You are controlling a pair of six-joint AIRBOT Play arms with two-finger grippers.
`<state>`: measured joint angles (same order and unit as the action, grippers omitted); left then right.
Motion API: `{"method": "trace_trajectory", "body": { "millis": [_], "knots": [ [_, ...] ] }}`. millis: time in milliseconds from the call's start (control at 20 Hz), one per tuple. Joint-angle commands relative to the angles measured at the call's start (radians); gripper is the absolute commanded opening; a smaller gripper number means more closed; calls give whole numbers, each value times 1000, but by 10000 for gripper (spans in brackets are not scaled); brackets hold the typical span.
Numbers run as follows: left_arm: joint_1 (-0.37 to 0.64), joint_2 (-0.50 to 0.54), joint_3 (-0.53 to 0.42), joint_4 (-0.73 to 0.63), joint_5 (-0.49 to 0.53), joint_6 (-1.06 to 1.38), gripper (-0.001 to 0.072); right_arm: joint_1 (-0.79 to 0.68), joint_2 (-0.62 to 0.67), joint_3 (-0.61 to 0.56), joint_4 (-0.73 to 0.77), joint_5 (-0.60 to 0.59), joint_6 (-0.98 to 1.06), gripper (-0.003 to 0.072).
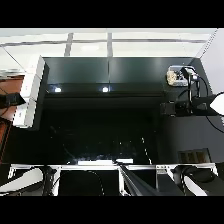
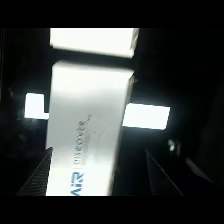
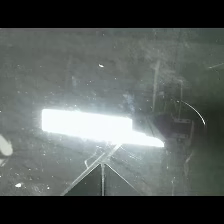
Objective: Fold the box and place the chain.
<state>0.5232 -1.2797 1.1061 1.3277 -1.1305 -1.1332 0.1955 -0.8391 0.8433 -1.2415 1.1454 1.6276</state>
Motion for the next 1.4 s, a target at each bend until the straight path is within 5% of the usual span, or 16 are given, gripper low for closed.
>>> {"method": "trace_trajectory", "body": {
  "millis": [0, 50, 100, 150, 300, 500, 700, 850, 1350],
  "knots": [
    [-2, 6, 130, -220, -163, -68, 693, 1, 0, 0, 15, -36, -1, 21],
    [-11, 16, 158, -285, -208, -79, 497, 1, 0, -1, 11, -63, -2, 21],
    [-27, 37, 163, -318, -220, -77, 181, 0, 0, -3, 10, -97, -7, 21],
    [-48, 68, 156, -336, -216, -60, 24, 0, 0, -3, 0, -128, -15, 21],
    [-151, 220, 60, -363, -134, 41, 25, 0, 0, -3, -51, -165, -15, 21],
    [-327, 438, -236, -360, 93, 111, 26, 0, 0, -3, -49, -156, -15, 21],
    [-491, 519, -461, -342, 313, 117, 26, 0, 0, -3, -49, -156, -15, 21],
    [-543, 517, -495, -311, 409, 117, 26, 0, 0, -2, -49, -156, -15, 21],
    [-541, 518, -495, -311, 412, 116, 27, 0, 0, -3, -49, -156, -15, 21]
  ]
}}
